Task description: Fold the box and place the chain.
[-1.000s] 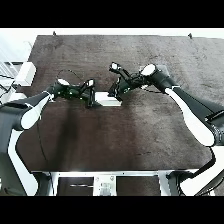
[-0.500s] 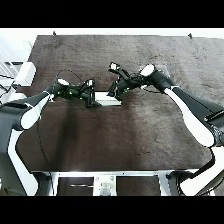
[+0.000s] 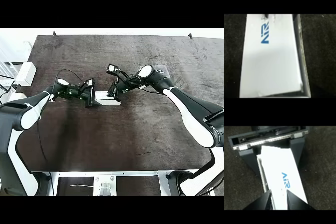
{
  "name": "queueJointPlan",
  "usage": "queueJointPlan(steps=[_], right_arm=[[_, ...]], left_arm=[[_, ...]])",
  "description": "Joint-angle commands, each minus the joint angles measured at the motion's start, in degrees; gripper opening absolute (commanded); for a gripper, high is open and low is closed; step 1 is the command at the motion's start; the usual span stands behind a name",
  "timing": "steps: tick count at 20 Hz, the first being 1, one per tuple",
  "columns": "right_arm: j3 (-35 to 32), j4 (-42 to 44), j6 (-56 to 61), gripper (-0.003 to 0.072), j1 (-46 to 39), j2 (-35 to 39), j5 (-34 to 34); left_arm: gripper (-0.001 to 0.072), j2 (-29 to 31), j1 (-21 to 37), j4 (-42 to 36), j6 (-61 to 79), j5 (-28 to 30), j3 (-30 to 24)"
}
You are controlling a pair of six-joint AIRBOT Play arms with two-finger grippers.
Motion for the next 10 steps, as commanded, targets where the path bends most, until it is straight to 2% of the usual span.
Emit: queueJointPlan(steps=[1,6,7,9,10], right_arm=[[-1.14,-0.17,0.11,0.0221,0.68,-0.02,-0.09],[-3.02,-0.02,0.13,0.0224,0.68,-0.02,0.66],[-3.21,0.02,0.11,0.0259,0.63,-0.02,1.49],[-3.15,0.28,0.0,0.0395,0.39,0.0,2.12],[-3.13,1.42,-0.87,0.0407,0.11,0.0,2.19]], left_arm=[[0.0469,0.0,-0.04,0.09,0.09,-0.2,-0.02],[0.0468,0.0,-0.04,0.09,0.11,-0.2,-0.02],[0.0468,0.0,-0.04,0.09,0.11,-0.2,-0.02],[0.0469,0.0,-0.04,0.09,0.09,-0.2,-0.02],[0.0468,0.0,-0.04,0.09,0.11,-0.2,-0.02]])
